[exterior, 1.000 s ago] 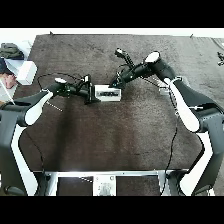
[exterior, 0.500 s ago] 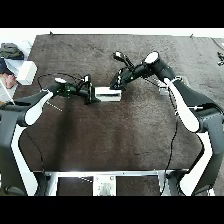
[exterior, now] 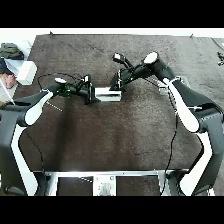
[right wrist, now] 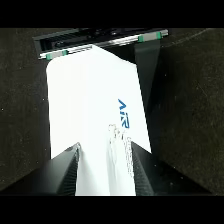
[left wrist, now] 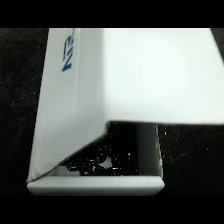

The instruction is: Fold the box and place the chain.

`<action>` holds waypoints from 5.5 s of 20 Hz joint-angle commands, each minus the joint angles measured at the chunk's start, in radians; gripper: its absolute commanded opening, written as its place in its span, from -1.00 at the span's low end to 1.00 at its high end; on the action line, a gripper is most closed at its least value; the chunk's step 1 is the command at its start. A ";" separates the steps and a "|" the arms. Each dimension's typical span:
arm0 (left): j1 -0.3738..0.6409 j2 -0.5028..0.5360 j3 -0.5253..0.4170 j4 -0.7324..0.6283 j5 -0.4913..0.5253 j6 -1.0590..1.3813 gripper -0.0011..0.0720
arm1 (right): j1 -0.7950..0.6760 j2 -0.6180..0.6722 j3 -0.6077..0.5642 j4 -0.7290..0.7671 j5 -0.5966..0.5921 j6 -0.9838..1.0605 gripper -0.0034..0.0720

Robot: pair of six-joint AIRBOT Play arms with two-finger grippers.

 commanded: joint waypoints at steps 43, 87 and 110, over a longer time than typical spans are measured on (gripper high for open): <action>0.001 0.000 0.001 0.000 0.000 0.000 -0.33 | 0.021 0.011 0.001 -0.124 -0.041 0.018 -0.50; 0.001 0.000 0.001 0.000 0.000 0.000 -0.33 | -0.032 -0.021 -0.050 0.052 0.029 0.133 -0.96; 0.001 0.000 0.001 0.000 0.000 0.000 -0.33 | -0.031 0.257 -0.053 0.174 0.101 0.184 -0.97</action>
